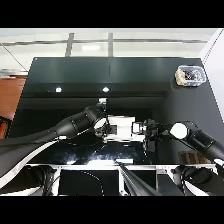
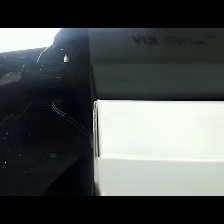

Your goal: Fold the box and place the chain.

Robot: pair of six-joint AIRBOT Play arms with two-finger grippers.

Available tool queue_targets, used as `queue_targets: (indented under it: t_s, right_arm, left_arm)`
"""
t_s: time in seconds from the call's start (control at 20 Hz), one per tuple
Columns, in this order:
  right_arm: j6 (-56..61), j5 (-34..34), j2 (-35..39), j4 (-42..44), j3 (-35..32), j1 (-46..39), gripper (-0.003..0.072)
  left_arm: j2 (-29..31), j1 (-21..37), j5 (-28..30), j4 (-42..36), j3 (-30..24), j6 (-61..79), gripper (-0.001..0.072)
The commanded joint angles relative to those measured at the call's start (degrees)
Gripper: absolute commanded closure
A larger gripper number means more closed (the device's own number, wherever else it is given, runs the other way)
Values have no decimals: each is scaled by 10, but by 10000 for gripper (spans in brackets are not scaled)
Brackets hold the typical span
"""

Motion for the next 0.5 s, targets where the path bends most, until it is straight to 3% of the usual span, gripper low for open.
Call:
queue_targets:
  t_s: [0.0,0.2,0.25,0.35,0.4,0.45]
  right_arm:
    - [-19,-44,9,13,0,0,-18]
    - [-57,-73,-6,59,0,2,-2]
    - [-57,-63,-8,74,0,3,162]
    - [-56,-59,-11,77,0,10,271]
    - [-56,-59,-12,79,0,13,387]
    - [-56,-59,-13,86,0,15,387]
  left_arm:
    - [0,0,0,-2,0,0,683]
    - [0,0,0,-2,0,0,683]
    - [0,0,0,-2,0,0,683]
    - [0,0,0,-2,0,0,682]
    - [0,0,0,-2,0,0,683]
    - [0,0,0,-2,0,0,683]
